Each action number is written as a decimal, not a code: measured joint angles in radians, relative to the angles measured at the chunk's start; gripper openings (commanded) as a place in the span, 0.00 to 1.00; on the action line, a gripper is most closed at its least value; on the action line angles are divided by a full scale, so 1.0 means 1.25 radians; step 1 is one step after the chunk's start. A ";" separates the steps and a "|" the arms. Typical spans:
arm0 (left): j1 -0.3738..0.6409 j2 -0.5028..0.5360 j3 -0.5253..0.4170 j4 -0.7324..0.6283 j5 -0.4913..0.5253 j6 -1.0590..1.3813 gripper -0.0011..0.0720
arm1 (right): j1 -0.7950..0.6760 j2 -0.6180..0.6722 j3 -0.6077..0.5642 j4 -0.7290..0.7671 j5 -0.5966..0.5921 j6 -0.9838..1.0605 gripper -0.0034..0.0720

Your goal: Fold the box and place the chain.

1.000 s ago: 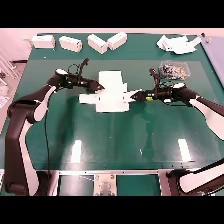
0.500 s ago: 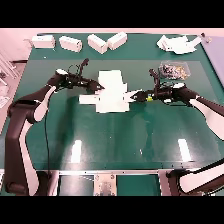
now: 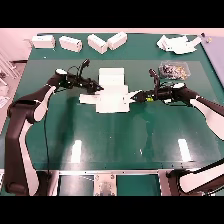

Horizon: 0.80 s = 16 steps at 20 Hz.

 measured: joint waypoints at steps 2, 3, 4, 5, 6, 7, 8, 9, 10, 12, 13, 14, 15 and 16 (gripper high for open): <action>0.000 0.000 0.000 -0.003 -0.013 0.073 0.04 | 0.000 0.000 0.000 0.005 0.002 0.000 0.06; 0.000 0.000 0.000 -0.004 -0.020 0.110 0.04 | 0.000 0.000 0.000 0.009 0.003 0.000 0.10; 0.000 0.000 0.000 -0.004 -0.028 0.142 0.04 | 0.000 0.000 0.000 0.015 0.005 0.000 0.22; -0.001 0.000 0.000 -0.003 -0.036 0.176 0.04 | 0.000 0.000 0.000 0.025 0.006 0.000 0.22; -0.001 0.000 0.000 -0.003 -0.042 0.204 0.04 | -0.002 0.001 0.000 0.029 0.011 0.000 0.22; -0.001 0.000 0.000 -0.003 -0.047 0.231 0.04 | -0.003 0.001 0.000 0.031 0.011 0.000 0.22; -0.001 0.000 0.000 -0.005 -0.051 0.253 0.04 | -0.007 0.001 0.000 0.035 0.013 -0.001 0.24; -0.001 0.000 0.000 -0.009 -0.057 0.273 0.04 | -0.014 0.001 0.000 0.037 0.014 -0.002 0.26; -0.001 0.000 0.000 -0.010 -0.063 0.288 0.03 | -0.023 0.001 0.000 0.039 0.014 -0.003 0.27; -0.002 0.000 0.000 -0.013 -0.069 0.311 0.03 | -0.046 0.001 0.000 0.045 0.015 -0.005 0.26; -0.002 0.000 0.000 -0.015 -0.074 0.324 0.03 | -0.058 0.001 0.000 0.051 0.014 -0.006 0.26; -0.002 0.000 -0.001 -0.015 -0.078 0.334 0.03 | -0.070 0.001 0.000 0.058 0.014 -0.008 0.26; -0.001 0.000 -0.001 -0.016 -0.079 0.341 0.03 | -0.078 0.001 0.000 0.063 0.014 -0.010 0.26; -0.001 0.000 -0.001 -0.019 -0.083 0.349 0.03 | -0.083 0.001 0.000 0.068 0.015 -0.012 0.26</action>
